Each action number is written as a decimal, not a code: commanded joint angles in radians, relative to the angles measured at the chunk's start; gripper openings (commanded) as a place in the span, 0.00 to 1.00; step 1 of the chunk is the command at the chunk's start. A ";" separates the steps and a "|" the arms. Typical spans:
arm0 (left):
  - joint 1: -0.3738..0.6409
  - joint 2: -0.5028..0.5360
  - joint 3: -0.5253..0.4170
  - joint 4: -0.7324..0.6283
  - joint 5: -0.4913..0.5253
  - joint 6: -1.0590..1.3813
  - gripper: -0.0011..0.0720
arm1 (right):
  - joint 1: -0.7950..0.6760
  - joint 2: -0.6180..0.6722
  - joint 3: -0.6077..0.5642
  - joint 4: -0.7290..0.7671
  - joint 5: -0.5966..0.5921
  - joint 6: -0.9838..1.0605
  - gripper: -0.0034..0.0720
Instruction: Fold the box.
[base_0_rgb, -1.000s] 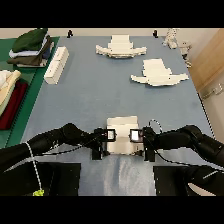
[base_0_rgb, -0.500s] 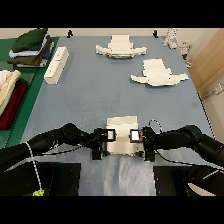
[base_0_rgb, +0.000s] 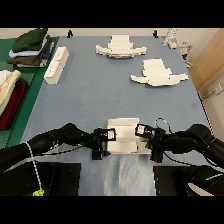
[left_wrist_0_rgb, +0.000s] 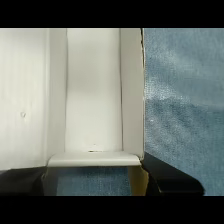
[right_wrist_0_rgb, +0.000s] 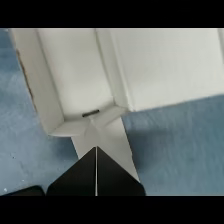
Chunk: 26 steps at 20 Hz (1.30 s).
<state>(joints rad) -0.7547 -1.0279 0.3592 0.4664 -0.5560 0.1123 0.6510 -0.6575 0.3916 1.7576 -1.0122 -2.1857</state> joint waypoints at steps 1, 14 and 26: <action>0.000 0.001 0.000 0.001 -0.002 0.002 0.61 | -0.024 0.055 0.031 -0.245 -0.113 0.376 0.05; 0.000 0.001 0.000 0.001 -0.002 0.002 0.61 | -0.816 -0.187 0.040 0.305 -0.293 0.476 0.05; 0.000 0.001 0.000 0.001 -0.002 0.002 0.61 | -0.830 -0.179 0.008 0.412 -0.360 0.412 0.05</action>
<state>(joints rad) -0.7547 -1.0279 0.3592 0.4675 -0.5583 0.1150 -0.1753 -0.8612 0.4026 2.1227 -1.3537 -1.7561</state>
